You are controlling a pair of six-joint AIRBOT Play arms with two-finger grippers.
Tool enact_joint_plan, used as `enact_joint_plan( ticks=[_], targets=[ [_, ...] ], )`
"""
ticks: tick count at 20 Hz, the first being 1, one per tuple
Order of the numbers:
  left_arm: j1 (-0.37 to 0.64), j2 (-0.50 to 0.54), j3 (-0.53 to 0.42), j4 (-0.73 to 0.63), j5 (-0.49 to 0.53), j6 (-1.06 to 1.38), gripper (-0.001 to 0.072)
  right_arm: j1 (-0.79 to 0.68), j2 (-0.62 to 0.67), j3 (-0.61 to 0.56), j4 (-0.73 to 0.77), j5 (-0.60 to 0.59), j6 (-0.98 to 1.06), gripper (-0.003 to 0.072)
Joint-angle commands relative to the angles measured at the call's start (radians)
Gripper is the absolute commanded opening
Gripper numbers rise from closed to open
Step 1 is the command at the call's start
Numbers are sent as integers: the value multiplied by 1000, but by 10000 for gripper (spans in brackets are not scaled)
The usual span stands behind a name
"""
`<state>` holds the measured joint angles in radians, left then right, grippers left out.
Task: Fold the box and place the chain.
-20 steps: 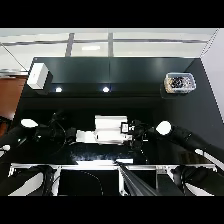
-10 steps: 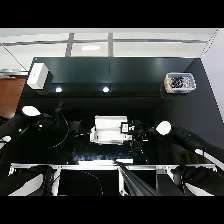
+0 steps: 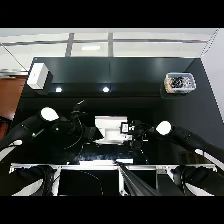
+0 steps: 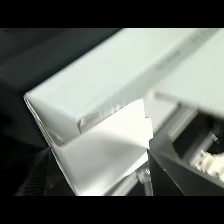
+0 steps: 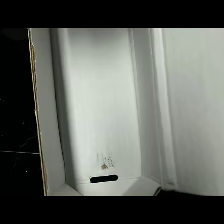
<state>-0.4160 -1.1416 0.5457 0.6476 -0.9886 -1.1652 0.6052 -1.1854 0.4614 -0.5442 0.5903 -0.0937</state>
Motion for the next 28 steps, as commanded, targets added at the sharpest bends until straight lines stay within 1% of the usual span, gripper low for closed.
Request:
enact_joint_plan(
  ticks=[1,3,6,15,16,18,21,23,25,27,28],
  targets=[
    [-84,0,16,116,116,-179,709,1,0,1,0,0,0,246],
    [-94,0,32,174,115,-261,708,1,0,1,0,0,0,246],
    [-107,-1,43,184,116,-288,689,1,0,1,0,0,0,246],
    [-107,-2,45,182,115,-309,689,1,0,1,0,0,0,246],
    [-105,-2,50,187,98,-308,693,1,0,1,0,0,0,246],
    [-87,-2,82,221,28,-304,713,1,0,1,0,0,0,246],
    [-32,13,146,261,-93,-287,713,1,0,1,0,0,0,246],
    [30,58,172,285,-174,-277,713,1,0,1,0,0,0,246],
    [122,136,173,360,-254,-277,713,1,0,1,0,0,0,246],
    [248,227,172,452,-333,-277,712,1,0,1,0,0,0,246],
    [319,272,172,496,-352,-275,712,1,0,1,0,0,0,246]
  ],
)
